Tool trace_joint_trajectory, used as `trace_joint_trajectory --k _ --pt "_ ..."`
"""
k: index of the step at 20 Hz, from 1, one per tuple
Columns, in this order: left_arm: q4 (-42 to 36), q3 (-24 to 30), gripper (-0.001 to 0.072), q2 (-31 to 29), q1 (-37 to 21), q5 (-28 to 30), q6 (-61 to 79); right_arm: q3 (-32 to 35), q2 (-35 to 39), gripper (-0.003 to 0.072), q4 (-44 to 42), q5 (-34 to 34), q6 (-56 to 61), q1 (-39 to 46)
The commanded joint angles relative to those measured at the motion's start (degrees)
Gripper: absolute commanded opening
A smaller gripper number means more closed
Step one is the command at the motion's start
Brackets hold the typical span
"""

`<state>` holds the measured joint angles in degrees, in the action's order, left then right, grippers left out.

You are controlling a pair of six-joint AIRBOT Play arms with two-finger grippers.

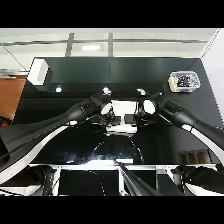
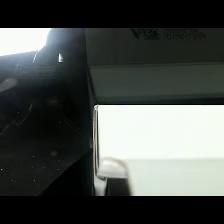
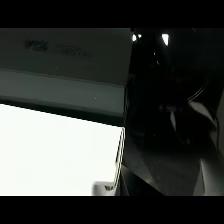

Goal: Fold the box and place the chain.

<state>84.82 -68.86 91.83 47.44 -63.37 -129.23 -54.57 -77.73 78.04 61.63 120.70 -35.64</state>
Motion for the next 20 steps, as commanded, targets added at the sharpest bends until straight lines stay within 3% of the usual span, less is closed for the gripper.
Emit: trace_joint_trajectory --k 1,5,7,8,9,15,17,20 --pt "0.15 -0.02 0.0026 -0.02 -0.04 0.09 0.02 -0.07 -1.14 0.022 0.26 1.01 2.58 -0.57" --pt "0.15 -0.02 0.0026 -0.02 -0.04 0.07 0.0 -0.07 -2.45 0.0219 0.5 1.11 3.48 -1.16" --pt "0.11 -0.02 0.0026 -0.02 -0.04 0.07 0.02 -0.07 -2.75 0.0119 0.48 1.07 3.63 -1.16" --pt "0.07 -0.02 0.0026 -0.02 -0.04 0.04 0.0 -0.07 -2.8 0.0105 0.48 0.96 4.39 -1.16" --pt "-0.02 -0.02 0.0026 -0.02 -0.04 0.04 0.0 -0.09 -2.8 0.0012 0.48 0.74 4.74 -1.16" --pt "-0.02 -0.02 0.0026 -0.02 -0.04 0.07 0.0 -0.07 -2.78 0.0022 0.31 1.14 4.9 -1.16" --pt "-0.02 -0.02 0.0026 -0.02 -0.04 0.07 0.0 -0.09 -2.78 0.0213 0.07 1.18 4.92 -1.14" --pt "-0.02 -0.02 0.0026 -0.02 -0.04 0.07 0.0 -0.2 -2.78 0.0212 0.04 2.16 4.96 -1.16"
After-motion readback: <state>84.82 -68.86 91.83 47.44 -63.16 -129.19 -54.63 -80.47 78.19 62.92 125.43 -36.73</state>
